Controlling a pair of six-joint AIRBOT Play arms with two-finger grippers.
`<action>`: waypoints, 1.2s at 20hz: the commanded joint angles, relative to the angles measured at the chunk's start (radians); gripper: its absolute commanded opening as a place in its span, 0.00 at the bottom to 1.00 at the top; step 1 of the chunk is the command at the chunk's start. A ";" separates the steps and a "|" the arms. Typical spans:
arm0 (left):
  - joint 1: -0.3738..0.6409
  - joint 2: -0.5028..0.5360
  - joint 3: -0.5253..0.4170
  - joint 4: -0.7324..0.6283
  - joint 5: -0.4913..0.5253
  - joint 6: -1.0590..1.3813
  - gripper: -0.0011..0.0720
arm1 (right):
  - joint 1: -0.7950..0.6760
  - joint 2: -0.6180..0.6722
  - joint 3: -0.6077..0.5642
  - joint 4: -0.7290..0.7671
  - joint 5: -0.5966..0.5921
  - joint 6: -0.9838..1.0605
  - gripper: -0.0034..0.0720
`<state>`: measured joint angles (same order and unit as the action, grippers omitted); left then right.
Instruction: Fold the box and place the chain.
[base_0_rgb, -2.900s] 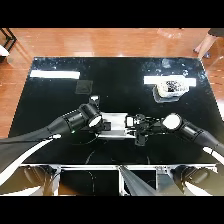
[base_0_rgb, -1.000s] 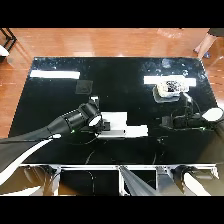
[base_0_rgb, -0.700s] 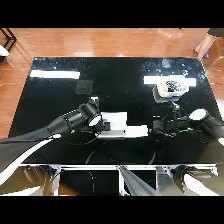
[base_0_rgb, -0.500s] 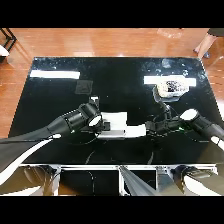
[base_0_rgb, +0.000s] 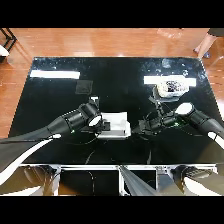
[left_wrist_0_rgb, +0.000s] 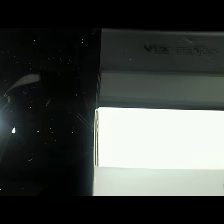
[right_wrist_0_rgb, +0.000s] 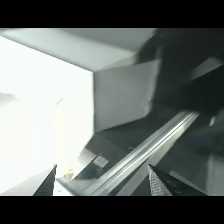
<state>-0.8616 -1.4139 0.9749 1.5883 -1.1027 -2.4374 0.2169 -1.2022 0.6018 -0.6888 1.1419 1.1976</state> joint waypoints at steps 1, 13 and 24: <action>0.000 0.000 0.000 0.001 0.000 0.000 0.04 | 0.004 0.000 0.043 0.034 0.063 -0.005 0.95; 0.000 0.000 0.000 0.001 -0.002 0.000 0.04 | 0.296 0.000 0.085 -0.051 -0.204 0.254 0.81; 0.000 0.000 0.000 0.001 -0.002 0.000 0.04 | 0.378 0.000 0.141 -0.218 -0.245 0.449 0.81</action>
<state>-0.8616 -1.4139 0.9749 1.5887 -1.1042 -2.4371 0.5842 -1.2022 0.7380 -0.8875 0.9176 1.6043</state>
